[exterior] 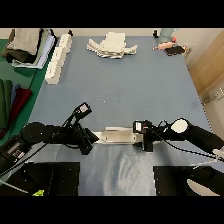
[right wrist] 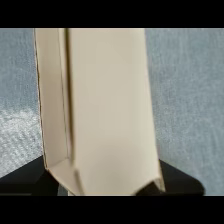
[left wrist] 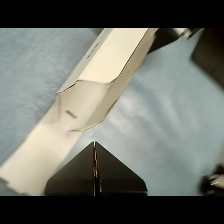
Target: Fold the box.
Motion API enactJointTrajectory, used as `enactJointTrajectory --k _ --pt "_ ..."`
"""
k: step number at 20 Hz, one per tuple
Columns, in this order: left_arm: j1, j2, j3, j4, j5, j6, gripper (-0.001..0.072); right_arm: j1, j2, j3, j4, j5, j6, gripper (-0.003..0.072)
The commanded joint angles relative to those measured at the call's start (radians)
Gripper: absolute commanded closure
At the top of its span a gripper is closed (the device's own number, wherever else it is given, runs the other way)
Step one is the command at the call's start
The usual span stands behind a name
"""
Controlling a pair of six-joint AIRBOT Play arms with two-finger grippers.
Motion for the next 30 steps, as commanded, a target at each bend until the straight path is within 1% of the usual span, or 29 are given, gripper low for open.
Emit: enactJointTrajectory --k 1,3,5,6,8,10,11,16,21,25,30 --pt "-0.001 -0.108 0.054 -0.211 -0.042 -0.126 0.0694 0.0 0.0 0.001 0.0 0.0 0.0 0.0087" --pt "-0.001 -0.238 0.121 -0.302 -0.04 -0.127 0.0694 0.0 0.0 0.001 0.0 0.0 0.0 0.0087" --pt "-0.001 -0.349 0.189 -0.343 -0.016 -0.128 0.0695 0.0 0.0 0.001 0.0 0.0 0.0 0.0087" --pt "-0.001 -0.392 0.215 -0.358 0.013 -0.13 0.0695 0.0 0.0 0.001 0.0 0.0 0.0 0.0087" --pt "-0.001 -0.437 0.232 -0.403 0.107 -0.13 0.0695 0.0 0.0 0.001 0.0 0.0 0.0 0.0087" --pt "-0.001 -0.457 0.232 -0.435 0.202 -0.148 0.0695 0.0 0.0 0.001 0.0 0.0 0.0 0.0087" --pt "-0.001 -0.467 0.232 -0.436 0.225 -0.178 0.0695 0.0 0.0 0.001 0.0 0.0 0.0 0.0088" --pt "-0.001 -0.566 0.227 -0.432 0.222 -0.296 0.0695 0.0 0.0 0.001 0.0 0.0 0.0 0.0087" --pt "-0.001 -0.663 0.227 -0.429 0.186 -0.343 0.0695 0.0 0.0 0.001 0.0 0.0 0.0 0.0087" --pt "-0.001 -0.678 0.227 -0.429 0.151 -0.363 0.0695 0.0 0.0 0.001 0.0 0.0 0.0 0.0087" --pt "-0.001 -0.678 0.227 -0.429 0.145 -0.386 0.0695 0.0 0.0 0.001 0.0 0.0 0.0 0.0087"
